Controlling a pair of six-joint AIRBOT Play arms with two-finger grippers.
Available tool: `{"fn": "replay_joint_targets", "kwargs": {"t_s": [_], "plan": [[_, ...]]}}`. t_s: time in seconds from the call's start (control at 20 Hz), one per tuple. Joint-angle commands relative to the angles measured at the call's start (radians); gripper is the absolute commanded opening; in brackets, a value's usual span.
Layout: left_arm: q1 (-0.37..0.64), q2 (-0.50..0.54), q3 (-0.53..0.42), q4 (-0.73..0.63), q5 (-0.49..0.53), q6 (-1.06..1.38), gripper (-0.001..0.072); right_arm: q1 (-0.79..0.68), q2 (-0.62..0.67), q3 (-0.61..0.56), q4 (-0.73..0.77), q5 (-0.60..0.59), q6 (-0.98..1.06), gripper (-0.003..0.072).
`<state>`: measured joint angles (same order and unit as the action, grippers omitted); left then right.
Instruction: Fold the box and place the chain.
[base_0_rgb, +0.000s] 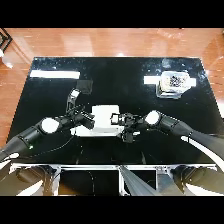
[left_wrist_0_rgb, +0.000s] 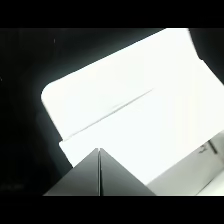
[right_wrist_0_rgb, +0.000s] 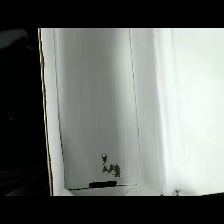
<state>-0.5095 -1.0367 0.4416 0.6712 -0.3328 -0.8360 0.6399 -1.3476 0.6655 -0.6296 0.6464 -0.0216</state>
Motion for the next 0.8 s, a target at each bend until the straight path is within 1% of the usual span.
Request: {"fn": "replay_joint_targets", "kwargs": {"t_s": [0.0,0.15,0.2,0.25,0.45,0.55,0.6,0.65,0.7,0.75], "plan": [[0.000,-0.018,0.000,0.038,0.011,0.006,0.0020,0.000,0.000,0.001,0.000,0.000,0.000,0.0460],[0.059,0.057,0.016,0.073,-0.006,0.006,0.0020,0.000,0.000,0.001,0.000,0.000,0.000,0.0460],[0.090,0.099,0.018,0.085,-0.035,0.006,0.0020,0.000,0.000,0.001,0.000,0.000,0.000,0.0460],[0.127,0.145,0.018,0.097,-0.087,0.006,0.0020,0.000,0.000,0.001,0.000,0.000,0.000,0.0460],[0.294,0.319,0.018,0.251,-0.390,0.012,0.0021,0.000,0.000,0.001,0.000,0.000,0.000,0.0460],[0.341,0.363,0.018,0.323,-0.572,0.161,0.0021,0.000,0.000,0.001,-0.001,0.000,0.000,0.0460],[0.344,0.368,0.017,0.359,-0.654,0.252,0.0025,0.000,0.000,0.001,-0.001,0.000,0.000,0.0460],[0.343,0.366,0.016,0.375,-0.708,0.332,0.0250,0.000,0.000,0.001,0.000,0.001,0.000,0.0460],[0.343,0.363,0.015,0.374,-0.723,0.388,0.0656,0.000,0.000,0.001,-0.001,0.001,0.000,0.0460],[0.343,0.362,0.015,0.370,-0.707,0.447,0.0647,0.000,0.000,0.001,-0.001,0.001,0.000,0.0460]]}}
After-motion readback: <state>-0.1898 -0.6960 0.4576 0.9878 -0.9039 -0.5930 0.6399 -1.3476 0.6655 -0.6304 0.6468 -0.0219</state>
